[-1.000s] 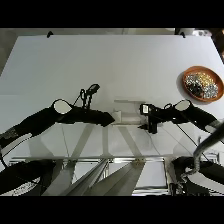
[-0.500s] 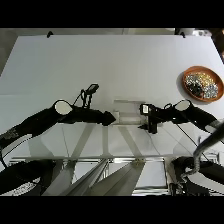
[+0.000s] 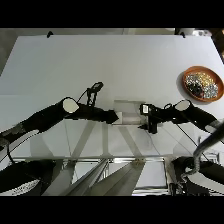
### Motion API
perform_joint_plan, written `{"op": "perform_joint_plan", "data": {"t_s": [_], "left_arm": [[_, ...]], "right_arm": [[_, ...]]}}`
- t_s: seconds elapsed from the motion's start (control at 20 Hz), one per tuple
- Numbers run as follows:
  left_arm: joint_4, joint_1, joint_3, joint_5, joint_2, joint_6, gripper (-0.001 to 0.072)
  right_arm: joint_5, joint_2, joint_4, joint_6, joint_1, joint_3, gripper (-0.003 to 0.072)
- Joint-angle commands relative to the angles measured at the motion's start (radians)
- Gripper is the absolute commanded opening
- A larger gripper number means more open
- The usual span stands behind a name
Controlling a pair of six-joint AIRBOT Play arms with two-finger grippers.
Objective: Fold the box and place the chain.
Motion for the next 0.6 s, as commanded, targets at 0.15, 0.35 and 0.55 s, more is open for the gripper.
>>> {"op": "perform_joint_plan", "data": {"t_s": [0.15,0.35,0.55], "left_arm": [[0.235,-0.051,0.127,-0.065,-0.061,-0.252,0.0495],[0.378,-0.081,0.189,-0.124,-0.087,-0.447,0.0494],[0.471,-0.130,0.265,-0.192,-0.140,-0.573,0.0491]], "right_arm": [[0.000,0.001,0.000,0.000,0.000,0.000,0.0463],[0.000,0.001,0.000,0.000,0.000,0.000,0.0463],[0.000,0.001,0.000,0.000,0.000,0.000,0.0463]]}}
